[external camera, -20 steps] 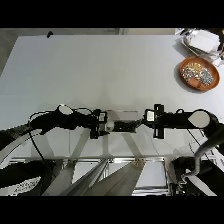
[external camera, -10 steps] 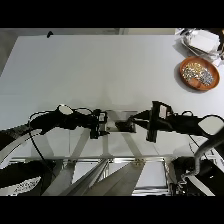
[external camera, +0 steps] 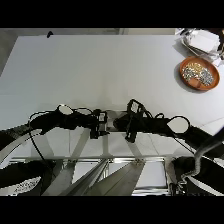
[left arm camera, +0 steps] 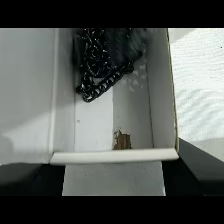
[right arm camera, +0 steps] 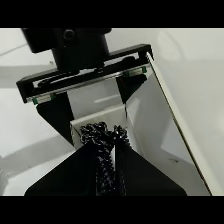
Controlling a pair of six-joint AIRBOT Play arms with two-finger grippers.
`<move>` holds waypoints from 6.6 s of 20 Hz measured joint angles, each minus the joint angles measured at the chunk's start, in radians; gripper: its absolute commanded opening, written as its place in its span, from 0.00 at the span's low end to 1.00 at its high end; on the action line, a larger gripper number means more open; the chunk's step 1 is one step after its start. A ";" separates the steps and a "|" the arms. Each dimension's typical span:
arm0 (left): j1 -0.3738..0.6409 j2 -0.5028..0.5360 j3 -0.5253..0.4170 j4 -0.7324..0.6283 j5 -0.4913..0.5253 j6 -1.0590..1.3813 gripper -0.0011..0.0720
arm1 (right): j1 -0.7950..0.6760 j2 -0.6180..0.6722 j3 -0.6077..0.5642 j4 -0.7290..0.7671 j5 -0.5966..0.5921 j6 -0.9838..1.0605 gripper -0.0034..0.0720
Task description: Fold the box and place the chain.
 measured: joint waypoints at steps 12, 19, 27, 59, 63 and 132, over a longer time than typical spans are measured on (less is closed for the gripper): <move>0.000 0.000 0.000 0.000 0.000 0.002 0.37 | 0.020 0.064 0.061 -0.158 -0.033 0.175 0.24; 0.000 0.000 0.000 0.000 0.000 0.002 0.37 | -0.151 0.058 0.211 -0.383 0.053 0.267 0.05; 0.000 0.000 0.000 0.000 0.000 0.002 0.37 | -0.192 -0.101 0.235 -0.431 0.285 0.274 0.31; 0.000 0.000 0.000 -0.001 0.000 0.002 0.37 | -0.064 -0.061 0.229 -0.770 0.388 0.390 0.27; 0.000 0.000 0.000 0.000 0.000 0.002 0.37 | -0.062 -0.061 0.213 -0.772 0.382 0.417 0.26; -0.001 0.000 0.000 0.001 0.000 0.003 0.37 | -0.062 -0.163 -0.078 0.046 0.154 -0.113 0.05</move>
